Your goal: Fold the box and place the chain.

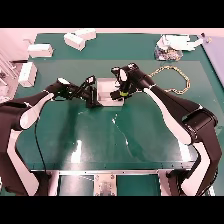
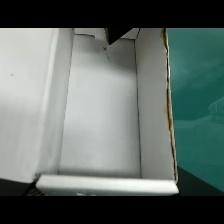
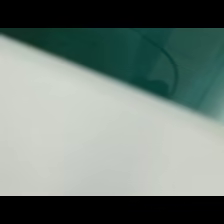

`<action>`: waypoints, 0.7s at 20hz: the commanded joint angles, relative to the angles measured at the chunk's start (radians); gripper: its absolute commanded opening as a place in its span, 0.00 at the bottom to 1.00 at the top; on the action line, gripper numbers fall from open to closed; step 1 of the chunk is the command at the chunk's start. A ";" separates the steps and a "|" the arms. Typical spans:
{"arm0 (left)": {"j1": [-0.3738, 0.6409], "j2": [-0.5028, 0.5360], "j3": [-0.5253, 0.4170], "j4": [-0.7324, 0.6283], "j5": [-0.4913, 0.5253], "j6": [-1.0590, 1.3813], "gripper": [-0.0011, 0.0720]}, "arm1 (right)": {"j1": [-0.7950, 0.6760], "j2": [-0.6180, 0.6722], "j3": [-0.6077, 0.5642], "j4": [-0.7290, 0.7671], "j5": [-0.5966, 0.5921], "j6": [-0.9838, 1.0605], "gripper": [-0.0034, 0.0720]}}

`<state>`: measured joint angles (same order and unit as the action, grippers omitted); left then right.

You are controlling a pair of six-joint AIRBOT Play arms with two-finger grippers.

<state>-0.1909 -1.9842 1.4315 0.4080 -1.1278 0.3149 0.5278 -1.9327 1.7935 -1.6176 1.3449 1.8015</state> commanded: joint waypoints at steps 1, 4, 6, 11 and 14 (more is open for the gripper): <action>0.001 0.000 0.001 0.003 -0.006 -0.001 0.88 | -0.011 0.002 0.023 -0.018 0.019 0.005 0.52; 0.001 0.000 0.001 0.003 -0.006 -0.001 0.88 | -0.017 0.009 0.023 -0.018 0.030 0.005 0.65; 0.001 0.000 0.001 0.003 -0.006 -0.001 0.88 | -0.020 0.026 0.023 -0.018 0.029 0.005 0.65; 0.001 0.000 0.001 0.003 -0.006 -0.001 0.88 | -0.020 0.104 0.023 -0.044 0.021 0.005 0.67; 0.001 0.000 0.001 0.003 -0.006 -0.001 0.88 | -0.020 0.184 0.023 -0.045 -0.020 -0.010 0.67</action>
<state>-0.1898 -1.9842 1.4315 0.4099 -1.1336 0.3130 0.5083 -1.8099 1.8156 -1.6573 1.3560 1.8057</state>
